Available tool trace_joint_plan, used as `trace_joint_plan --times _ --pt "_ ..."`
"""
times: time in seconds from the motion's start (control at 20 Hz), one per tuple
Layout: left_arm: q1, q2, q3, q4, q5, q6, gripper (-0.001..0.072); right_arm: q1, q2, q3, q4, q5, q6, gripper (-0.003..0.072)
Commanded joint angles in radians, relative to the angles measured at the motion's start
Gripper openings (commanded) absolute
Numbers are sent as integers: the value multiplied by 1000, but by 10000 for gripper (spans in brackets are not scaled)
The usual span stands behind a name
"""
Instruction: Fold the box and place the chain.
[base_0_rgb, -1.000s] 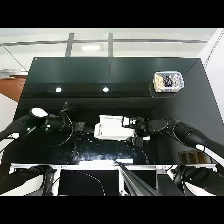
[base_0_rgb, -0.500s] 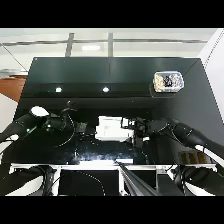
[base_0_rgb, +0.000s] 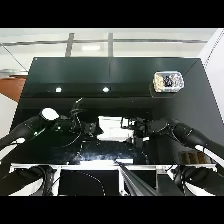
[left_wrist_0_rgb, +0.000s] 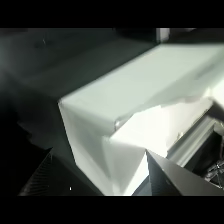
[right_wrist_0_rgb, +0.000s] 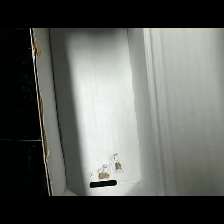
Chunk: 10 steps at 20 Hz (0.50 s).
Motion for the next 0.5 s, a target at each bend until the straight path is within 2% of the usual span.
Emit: trace_joint_plan --times 0.0,0.25,0.45 --pt "-17 0 29 45 42 -42 699 1 0 0 0 1 0 467" --pt "-19 0 40 50 18 -54 700 1 0 0 0 1 0 467" --pt "-53 0 41 117 34 -132 699 1 0 0 0 2 0 467"
